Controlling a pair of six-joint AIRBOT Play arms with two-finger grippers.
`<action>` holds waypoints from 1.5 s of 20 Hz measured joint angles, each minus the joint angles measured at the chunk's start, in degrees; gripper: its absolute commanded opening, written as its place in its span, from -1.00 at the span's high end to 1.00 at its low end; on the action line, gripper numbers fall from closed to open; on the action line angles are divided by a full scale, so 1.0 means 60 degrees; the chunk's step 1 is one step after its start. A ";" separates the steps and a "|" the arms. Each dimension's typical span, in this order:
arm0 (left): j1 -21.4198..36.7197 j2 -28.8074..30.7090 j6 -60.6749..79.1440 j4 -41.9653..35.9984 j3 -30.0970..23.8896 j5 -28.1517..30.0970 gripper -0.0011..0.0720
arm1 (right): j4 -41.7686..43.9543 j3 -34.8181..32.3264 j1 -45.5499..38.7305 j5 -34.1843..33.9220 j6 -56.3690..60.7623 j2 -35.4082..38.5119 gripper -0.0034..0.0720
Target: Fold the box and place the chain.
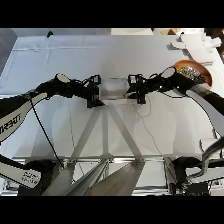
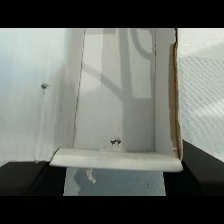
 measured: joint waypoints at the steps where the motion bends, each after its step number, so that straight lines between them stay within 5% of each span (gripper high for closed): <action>1: 0.0000 0.0000 0.0000 0.0000 0.0000 0.0000 0.66 | 0.0036 0.0000 0.0004 -0.0011 0.0000 -0.0015 0.33; 6: 0.0000 0.0000 -0.0004 0.0000 0.0000 0.0000 0.66 | 0.0539 0.0000 0.0007 -0.0062 -0.0004 -0.0186 0.26; 9: 0.0000 0.0000 0.0000 0.0000 0.0000 0.0000 0.66 | 0.0929 0.0000 0.0011 -0.0051 -0.0004 -0.0266 -0.44; 11: 0.0000 0.0000 -0.0004 0.0000 0.0000 0.0000 0.66 | 0.1082 0.0000 0.0011 -0.0047 -0.0004 -0.0295 -0.49; 13: 0.0000 0.0000 -0.0004 -0.0004 0.0000 0.0000 0.66 | 0.1191 -0.0004 0.0007 -0.0055 -0.0004 -0.0310 -0.15; 15: 0.0000 0.0000 -0.0004 -0.0004 0.0000 0.0004 0.66 | 0.1311 -0.0004 0.0011 -0.0044 0.0000 -0.0313 0.87; 23: 0.0000 0.0000 -0.0004 -0.0004 0.0000 0.0004 0.66 | 0.1344 -0.0004 0.0015 0.0889 0.0368 0.0135 0.88; 30: 0.0000 0.0000 0.0000 -0.0004 0.0000 0.0004 0.66 | 0.1253 -0.0004 -0.0670 0.0783 0.4889 0.1989 0.88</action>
